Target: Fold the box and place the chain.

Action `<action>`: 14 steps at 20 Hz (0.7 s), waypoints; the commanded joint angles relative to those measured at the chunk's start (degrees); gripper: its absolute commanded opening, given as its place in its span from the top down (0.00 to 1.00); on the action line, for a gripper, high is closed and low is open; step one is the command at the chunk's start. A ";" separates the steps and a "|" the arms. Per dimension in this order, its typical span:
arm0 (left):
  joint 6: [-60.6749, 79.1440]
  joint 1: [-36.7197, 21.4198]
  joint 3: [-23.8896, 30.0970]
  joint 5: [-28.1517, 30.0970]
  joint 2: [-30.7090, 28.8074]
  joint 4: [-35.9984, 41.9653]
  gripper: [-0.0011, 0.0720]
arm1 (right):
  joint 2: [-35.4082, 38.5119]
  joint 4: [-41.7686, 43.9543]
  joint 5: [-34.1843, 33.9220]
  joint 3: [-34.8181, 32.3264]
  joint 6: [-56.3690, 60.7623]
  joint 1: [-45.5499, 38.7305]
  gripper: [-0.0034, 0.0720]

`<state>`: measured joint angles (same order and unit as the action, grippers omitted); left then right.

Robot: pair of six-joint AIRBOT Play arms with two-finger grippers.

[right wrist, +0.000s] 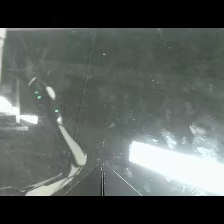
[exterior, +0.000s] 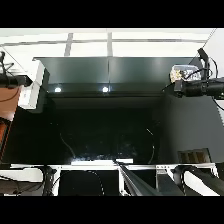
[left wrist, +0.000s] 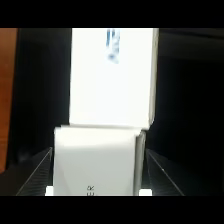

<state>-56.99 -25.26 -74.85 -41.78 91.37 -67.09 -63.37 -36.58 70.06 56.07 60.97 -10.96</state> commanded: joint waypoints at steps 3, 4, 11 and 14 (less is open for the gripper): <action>-5.66 0.48 -13.66 -17.73 -1.90 0.52 0.09 | -0.02 -0.52 -0.72 0.04 0.09 2.82 0.94; -10.47 0.59 -16.41 -22.32 -2.56 0.52 0.56 | -0.02 -0.55 -1.42 0.04 0.09 3.21 0.94; 0.70 11.02 9.62 -12.48 -26.29 16.90 0.95 | -0.07 -15.91 -13.81 -2.71 -0.94 9.77 0.94; 3.45 16.63 27.89 1.46 -39.12 16.39 0.95 | -0.09 -16.55 -21.94 -4.74 -0.98 10.19 0.94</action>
